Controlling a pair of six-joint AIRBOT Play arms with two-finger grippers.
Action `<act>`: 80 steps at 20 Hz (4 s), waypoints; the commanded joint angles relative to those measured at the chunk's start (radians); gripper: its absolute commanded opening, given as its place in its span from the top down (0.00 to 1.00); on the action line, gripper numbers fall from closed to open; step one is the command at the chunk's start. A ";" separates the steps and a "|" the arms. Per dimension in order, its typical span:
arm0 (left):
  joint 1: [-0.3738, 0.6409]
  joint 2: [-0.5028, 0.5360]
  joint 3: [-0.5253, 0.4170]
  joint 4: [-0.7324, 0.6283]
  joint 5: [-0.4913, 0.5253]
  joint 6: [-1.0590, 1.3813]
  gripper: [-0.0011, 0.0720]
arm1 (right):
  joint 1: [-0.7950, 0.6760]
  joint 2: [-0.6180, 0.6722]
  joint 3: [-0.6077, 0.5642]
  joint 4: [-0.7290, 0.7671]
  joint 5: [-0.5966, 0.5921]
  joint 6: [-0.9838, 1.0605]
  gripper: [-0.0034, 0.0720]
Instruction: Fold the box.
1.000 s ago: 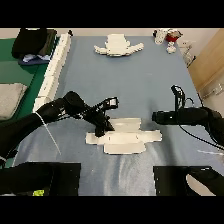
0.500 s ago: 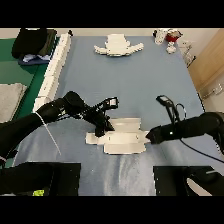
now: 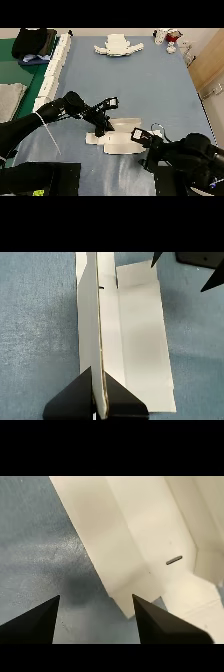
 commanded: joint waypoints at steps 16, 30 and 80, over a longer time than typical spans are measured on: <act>0.000 0.000 0.000 0.000 0.000 0.000 0.97 | 0.026 -0.175 0.178 -0.393 0.006 0.346 0.01; 0.000 0.000 0.000 0.000 0.000 0.000 0.97 | 0.079 -0.213 0.009 -0.117 0.207 0.101 0.00; 0.000 0.000 0.000 0.000 0.000 0.000 0.97 | -0.614 -0.309 0.079 0.547 0.005 -1.143 0.00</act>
